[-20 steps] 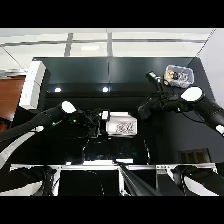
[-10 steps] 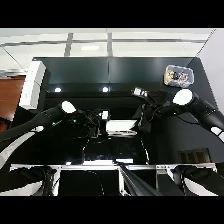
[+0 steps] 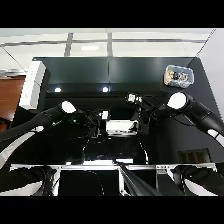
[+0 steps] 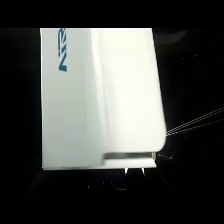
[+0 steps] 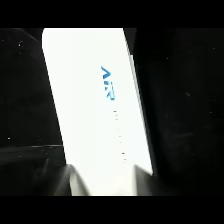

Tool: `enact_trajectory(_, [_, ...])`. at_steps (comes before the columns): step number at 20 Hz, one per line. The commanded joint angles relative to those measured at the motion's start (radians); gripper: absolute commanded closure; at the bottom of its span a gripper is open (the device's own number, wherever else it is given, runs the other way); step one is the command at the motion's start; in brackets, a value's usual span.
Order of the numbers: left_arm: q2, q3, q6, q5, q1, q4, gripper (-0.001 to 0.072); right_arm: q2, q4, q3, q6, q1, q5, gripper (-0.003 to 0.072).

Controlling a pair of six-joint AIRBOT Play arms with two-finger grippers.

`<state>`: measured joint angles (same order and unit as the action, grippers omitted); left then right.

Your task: Fold the box and place the chain.

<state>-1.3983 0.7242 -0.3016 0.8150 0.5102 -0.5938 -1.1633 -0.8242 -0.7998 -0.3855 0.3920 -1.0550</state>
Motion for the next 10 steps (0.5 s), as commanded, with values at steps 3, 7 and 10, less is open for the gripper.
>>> enact_trajectory(3, [-0.001, -0.001, -0.001, 0.000, 0.001, 0.000, 0.0309, -0.001, -0.004, 0.000, 0.000, 0.003, 0.000, 0.0453])
enact_trajectory(7, [-0.001, -0.001, -0.001, 0.000, 0.001, 0.000, 0.0309, -0.001, -0.005, 0.003, 0.000, 0.003, -0.008, 0.0452])
enact_trajectory(10, [-0.001, -0.001, -0.001, 0.000, 0.001, 0.000, 0.0309, -0.001, -0.008, 0.003, 0.000, 0.003, -0.014, 0.0412])
